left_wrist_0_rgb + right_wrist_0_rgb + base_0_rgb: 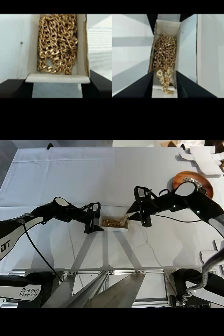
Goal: Fold the box and place the chain.
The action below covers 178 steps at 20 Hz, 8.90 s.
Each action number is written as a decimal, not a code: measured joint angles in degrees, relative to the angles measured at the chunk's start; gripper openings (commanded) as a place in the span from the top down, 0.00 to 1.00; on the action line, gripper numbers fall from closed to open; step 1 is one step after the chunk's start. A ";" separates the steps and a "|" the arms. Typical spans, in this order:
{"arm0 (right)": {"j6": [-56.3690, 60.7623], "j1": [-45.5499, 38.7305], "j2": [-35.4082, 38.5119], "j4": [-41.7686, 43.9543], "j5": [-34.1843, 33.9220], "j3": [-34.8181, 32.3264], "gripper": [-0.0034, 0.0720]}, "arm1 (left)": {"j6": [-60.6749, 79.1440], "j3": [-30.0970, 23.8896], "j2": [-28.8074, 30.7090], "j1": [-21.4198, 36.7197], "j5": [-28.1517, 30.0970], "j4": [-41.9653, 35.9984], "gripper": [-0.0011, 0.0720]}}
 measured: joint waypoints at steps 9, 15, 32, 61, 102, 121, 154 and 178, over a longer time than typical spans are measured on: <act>0.00 0.00 -0.15 -9.81 -1.33 -0.50 0.60 | 0.00 0.00 0.00 0.00 0.00 -0.02 0.44; -0.15 0.00 -1.11 -12.04 -7.82 -4.72 0.60 | 0.00 0.00 0.00 0.00 -0.02 0.00 0.44; -2.12 -0.02 -8.57 -1.60 -11.98 -6.25 0.94 | -0.02 0.00 0.00 0.02 -0.02 -0.02 0.44; 24.37 4.72 -1.70 -1.49 -2.34 8.94 0.58 | 0.00 0.00 0.00 0.00 0.00 -0.02 0.44; 14.53 15.61 -3.54 -9.79 -21.09 1.22 0.67 | -0.17 0.00 0.00 0.00 0.00 -0.07 0.44; 14.43 17.64 -3.37 -11.87 -21.86 -1.81 0.63 | 0.07 0.00 0.00 0.00 0.02 0.02 0.44; 45.94 15.78 -9.42 11.63 -22.62 -5.73 0.94 | 0.04 0.00 0.00 0.00 0.02 0.00 0.44; 44.52 4.07 -2.47 18.62 -16.44 -16.98 0.94 | 0.04 0.00 0.00 0.00 0.00 0.00 0.44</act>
